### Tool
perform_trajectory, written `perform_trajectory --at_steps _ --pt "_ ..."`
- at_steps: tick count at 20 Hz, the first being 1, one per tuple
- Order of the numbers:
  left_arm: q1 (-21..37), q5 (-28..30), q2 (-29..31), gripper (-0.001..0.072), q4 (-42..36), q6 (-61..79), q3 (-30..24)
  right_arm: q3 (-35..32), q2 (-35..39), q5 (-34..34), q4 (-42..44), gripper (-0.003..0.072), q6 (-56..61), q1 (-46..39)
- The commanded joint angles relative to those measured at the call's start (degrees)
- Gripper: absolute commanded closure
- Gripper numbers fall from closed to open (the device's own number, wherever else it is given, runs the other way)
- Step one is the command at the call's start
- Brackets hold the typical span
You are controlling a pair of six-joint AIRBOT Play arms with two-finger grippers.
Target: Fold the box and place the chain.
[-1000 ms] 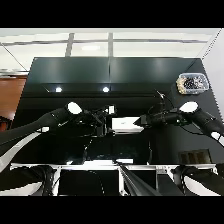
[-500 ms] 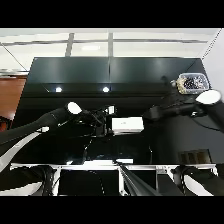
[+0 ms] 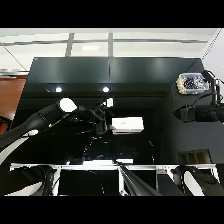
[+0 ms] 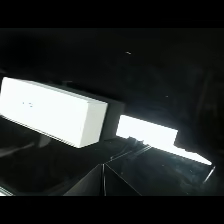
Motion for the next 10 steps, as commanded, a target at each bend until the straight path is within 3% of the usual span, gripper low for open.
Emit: perform_trajectory --at_steps 1,6,10 --pt "-3.52 3.30 0.79 -0.0001 -0.07 -5.84 4.09 -1.27 1.14 -1.18 -0.87 0.0673 0.72 -1.09" --pt "-6.32 3.13 -9.53 -0.0001 2.05 -8.55 13.42 -3.06 1.14 -2.43 -0.55 0.0673 0.72 -1.09" --pt "-6.67 -3.67 -16.37 -0.0002 6.08 -13.99 18.73 -3.13 1.14 -2.21 -0.59 0.0673 0.72 -1.09"
